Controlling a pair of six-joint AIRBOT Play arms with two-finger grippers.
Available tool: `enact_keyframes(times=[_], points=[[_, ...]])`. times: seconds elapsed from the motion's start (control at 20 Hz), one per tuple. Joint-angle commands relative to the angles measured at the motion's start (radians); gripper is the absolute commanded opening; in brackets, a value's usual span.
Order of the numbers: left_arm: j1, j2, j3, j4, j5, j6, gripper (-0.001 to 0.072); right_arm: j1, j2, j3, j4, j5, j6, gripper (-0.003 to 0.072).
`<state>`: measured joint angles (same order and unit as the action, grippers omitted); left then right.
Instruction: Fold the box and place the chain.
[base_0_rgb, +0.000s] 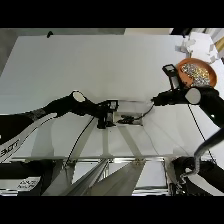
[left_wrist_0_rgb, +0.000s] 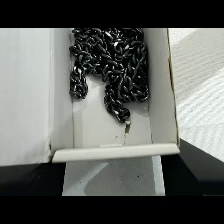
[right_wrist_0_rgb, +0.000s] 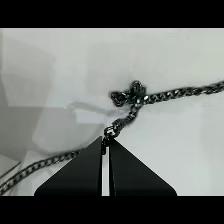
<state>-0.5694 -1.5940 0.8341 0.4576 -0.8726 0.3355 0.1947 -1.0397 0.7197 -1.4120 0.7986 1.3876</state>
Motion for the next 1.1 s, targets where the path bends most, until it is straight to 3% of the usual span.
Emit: enact_keyframes(times=[0.0, 0.2, 0.4, 0.65, 1.05], points=[[0.000, 0.001, 0.000, 0.000, 0.001, 0.000, 0.0210, 0.002, 0.186, 0.002, 0.011, 0.074, -0.001, 0.0019], [0.000, 0.001, 0.000, 0.000, 0.001, 0.000, 0.0210, 0.067, 0.381, 0.002, 0.164, 0.075, -0.006, 0.0019], [0.000, 0.001, 0.000, 0.000, 0.001, 0.000, 0.0210, 0.192, 0.455, 0.002, 0.327, 0.042, -0.006, 0.0019], [0.000, 0.001, 0.000, 0.000, 0.001, 0.000, 0.0210, 0.315, 0.423, 0.002, 0.470, -0.016, -0.009, 0.0019], [0.000, 0.001, 0.000, 0.000, 0.001, 0.000, 0.0210, 0.452, 0.200, 0.002, 0.478, -0.081, -0.008, 0.0020]])
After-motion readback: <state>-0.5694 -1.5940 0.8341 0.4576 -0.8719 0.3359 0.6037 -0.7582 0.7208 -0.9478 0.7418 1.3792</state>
